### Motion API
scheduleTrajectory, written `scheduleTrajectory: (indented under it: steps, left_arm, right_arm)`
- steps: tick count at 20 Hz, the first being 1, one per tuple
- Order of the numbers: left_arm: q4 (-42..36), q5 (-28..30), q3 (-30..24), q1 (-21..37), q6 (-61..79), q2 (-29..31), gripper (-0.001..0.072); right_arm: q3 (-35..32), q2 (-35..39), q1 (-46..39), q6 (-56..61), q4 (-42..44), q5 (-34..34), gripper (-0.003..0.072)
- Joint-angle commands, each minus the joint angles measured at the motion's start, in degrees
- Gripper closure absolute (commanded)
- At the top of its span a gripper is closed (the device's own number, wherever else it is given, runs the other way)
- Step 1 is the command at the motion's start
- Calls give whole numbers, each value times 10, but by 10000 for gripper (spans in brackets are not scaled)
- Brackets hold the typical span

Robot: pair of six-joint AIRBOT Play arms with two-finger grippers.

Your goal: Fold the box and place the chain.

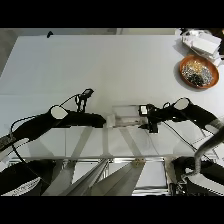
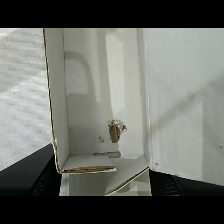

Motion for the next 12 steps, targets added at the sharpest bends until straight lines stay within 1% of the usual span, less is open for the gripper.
scheduleTrajectory:
  steps: [1, 6, 7, 8, 9, 12]
  left_arm:
    - [11, 0, 20, -15, 3, 1, 557]
    - [12, -4, 23, -18, -2, 1, 553]
    - [12, -9, 27, -20, -2, 1, 535]
    - [12, -13, 31, -21, -2, 1, 446]
    - [12, -20, 35, -21, -2, 1, 383]
    - [13, -35, 38, -21, -2, 1, 361]
  right_arm:
    - [0, 0, 0, 0, 0, 0, 368]
    - [0, 0, 0, 0, 0, 0, 368]
    - [0, 0, 0, 0, 0, 0, 368]
    - [0, 0, 0, 0, 0, 0, 368]
    - [0, 0, 0, 0, 0, 0, 368]
    - [0, 0, 0, 0, 0, 0, 368]
